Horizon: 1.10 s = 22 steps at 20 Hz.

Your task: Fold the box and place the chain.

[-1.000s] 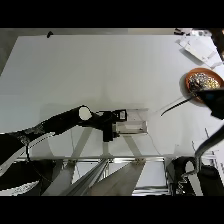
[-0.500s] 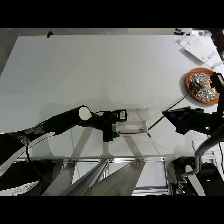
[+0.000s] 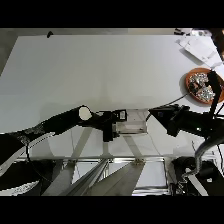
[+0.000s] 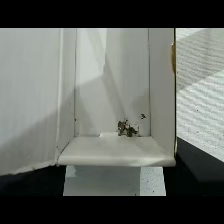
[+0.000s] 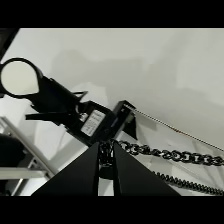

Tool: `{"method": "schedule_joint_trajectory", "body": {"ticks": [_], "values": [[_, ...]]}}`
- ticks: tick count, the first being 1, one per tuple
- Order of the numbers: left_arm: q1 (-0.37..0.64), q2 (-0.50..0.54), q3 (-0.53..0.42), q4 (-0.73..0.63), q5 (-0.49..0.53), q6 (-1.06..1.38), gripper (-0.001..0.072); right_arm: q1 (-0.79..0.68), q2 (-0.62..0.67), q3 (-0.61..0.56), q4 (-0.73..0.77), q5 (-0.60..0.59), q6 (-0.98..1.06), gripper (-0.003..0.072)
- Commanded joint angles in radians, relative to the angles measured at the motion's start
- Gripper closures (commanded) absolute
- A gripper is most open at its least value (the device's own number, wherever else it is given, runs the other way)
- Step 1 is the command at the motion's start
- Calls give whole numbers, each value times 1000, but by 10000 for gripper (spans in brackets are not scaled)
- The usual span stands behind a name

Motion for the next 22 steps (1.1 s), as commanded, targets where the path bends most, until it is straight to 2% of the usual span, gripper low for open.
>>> {"method": "schedule_joint_trajectory", "body": {"ticks": [1,11,22], "values": [[0,0,0,0,0,0,433,39,1,-1,40,-42,-4,671],[0,0,0,0,0,0,433,83,1,5,68,-76,-8,671],[0,0,0,0,0,0,433,83,0,36,45,-59,-26,671]]}}
